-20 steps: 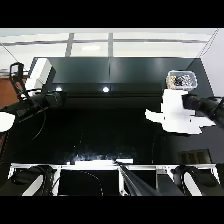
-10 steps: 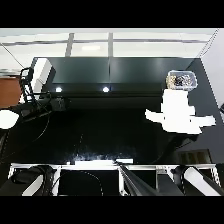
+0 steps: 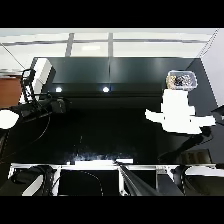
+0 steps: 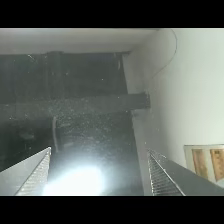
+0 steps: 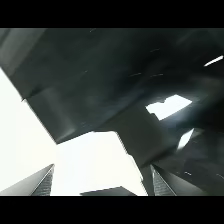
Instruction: Fold the box and place the chain.
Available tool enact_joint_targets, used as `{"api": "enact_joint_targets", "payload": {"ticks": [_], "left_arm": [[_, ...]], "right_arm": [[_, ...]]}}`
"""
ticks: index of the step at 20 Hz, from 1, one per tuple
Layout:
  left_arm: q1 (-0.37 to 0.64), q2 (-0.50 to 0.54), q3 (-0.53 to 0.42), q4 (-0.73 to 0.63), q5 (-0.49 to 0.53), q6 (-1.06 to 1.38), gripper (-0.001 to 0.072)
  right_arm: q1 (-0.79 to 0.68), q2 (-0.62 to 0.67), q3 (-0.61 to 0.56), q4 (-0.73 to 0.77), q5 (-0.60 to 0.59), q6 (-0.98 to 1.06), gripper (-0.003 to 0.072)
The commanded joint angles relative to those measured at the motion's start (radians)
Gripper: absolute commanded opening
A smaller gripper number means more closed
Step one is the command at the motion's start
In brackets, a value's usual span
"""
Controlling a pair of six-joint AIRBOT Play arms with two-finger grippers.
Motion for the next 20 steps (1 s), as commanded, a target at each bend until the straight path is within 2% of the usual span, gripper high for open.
{"api": "enact_joint_targets", "payload": {"ticks": [1,3,4,5,6,7,9,10,11,13,17,20], "left_arm": [[0.001,0.0,0.0,0.0,-0.004,-0.001,0.0707],[0.001,0.0,0.0,0.009,-0.003,0.0,0.0707],[0.001,0.0,0.0,0.023,-0.004,0.0,0.0708],[0.001,0.0,0.0,0.028,-0.004,0.0,0.0707],[0.002,0.0,0.0,0.028,-0.003,0.0,0.0708],[0.001,0.0,0.0,0.027,-0.003,0.0,0.0707],[0.001,0.0,0.0,0.027,0.003,0.0,0.0707],[0.001,0.0,0.0,0.027,0.023,0.0,0.0706],[0.001,0.0,0.0,0.027,0.046,0.0,0.0706],[0.001,0.0,0.0,0.023,0.079,0.0,0.0706],[0.001,0.0,0.0,0.022,0.08,0.0,0.0706],[0.001,0.0,0.0,0.022,0.08,0.0,0.0706]], "right_arm": [[0.005,-0.133,0.072,0.069,0.165,-0.08,0.072],[0.021,-0.153,0.072,0.068,0.167,-0.095,0.072],[0.026,-0.157,0.072,0.066,0.167,-0.096,0.0552],[0.03,-0.157,0.072,0.058,0.169,-0.097,0.0432],[0.032,-0.157,0.072,0.048,0.183,-0.097,0.0346],[0.035,-0.157,0.072,0.034,0.209,-0.099,0.0183],[0.037,-0.156,0.072,0.02,0.27,-0.105,0.0055],[0.042,-0.152,0.072,0.023,0.294,-0.103,0.0053],[0.053,-0.143,0.068,0.039,0.308,-0.103,0.0002],[0.093,-0.098,0.027,0.105,0.303,-0.12,0.001],[0.212,0.028,-0.081,0.214,0.242,-0.126,0.001],[0.338,0.16,-0.18,0.267,0.142,-0.125,0.0009]]}}
